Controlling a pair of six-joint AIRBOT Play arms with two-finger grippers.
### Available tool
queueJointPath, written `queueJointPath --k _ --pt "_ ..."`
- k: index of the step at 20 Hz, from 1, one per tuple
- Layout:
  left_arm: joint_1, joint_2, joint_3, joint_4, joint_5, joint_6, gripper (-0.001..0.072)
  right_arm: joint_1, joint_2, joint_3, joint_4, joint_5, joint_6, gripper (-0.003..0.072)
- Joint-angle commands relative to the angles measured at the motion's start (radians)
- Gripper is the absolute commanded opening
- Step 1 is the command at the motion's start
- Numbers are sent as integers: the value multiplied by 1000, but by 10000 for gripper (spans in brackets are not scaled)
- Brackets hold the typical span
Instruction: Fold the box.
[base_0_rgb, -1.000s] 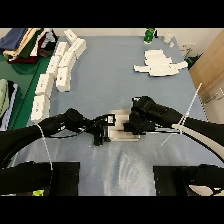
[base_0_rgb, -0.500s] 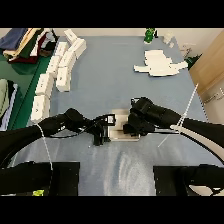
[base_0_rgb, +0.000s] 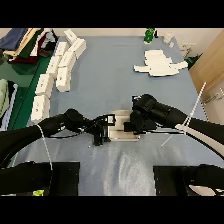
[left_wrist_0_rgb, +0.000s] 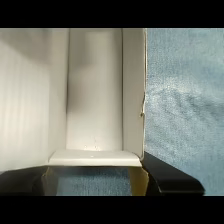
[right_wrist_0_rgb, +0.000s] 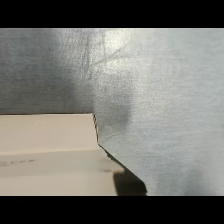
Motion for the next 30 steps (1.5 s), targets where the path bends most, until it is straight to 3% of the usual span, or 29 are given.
queueJointPath --k 1,3,4,5,6,7,11,15,16,18,21,25,30 --pt "1 0 0 0 0 1 471 0 1 0 4 0 -9 4" --pt "1 0 0 0 1 1 471 0 1 0 4 1 -22 4" --pt "1 0 0 0 1 1 471 0 1 0 4 0 -27 46" --pt "1 0 0 0 0 1 471 0 1 0 6 0 -28 294" --pt "1 0 0 0 1 1 472 0 2 0 13 -3 -29 493" --pt "1 0 0 0 0 1 471 0 3 0 15 -10 -28 496" --pt "1 0 0 0 1 1 472 0 41 2 24 -30 -28 495" --pt "1 0 0 0 1 1 471 -1 180 2 15 -58 -28 483" --pt "1 0 0 0 1 1 471 -1 222 2 -15 -85 -27 358" --pt "1 0 0 0 1 1 472 -11 290 2 -122 -151 -27 17" --pt "1 0 0 0 1 1 471 -160 314 -2 -134 -197 -93 4" --pt "1 0 0 0 1 1 472 -459 253 -10 130 -57 -356 4" --pt "1 0 0 0 1 1 471 -775 85 -8 730 46 -754 4"
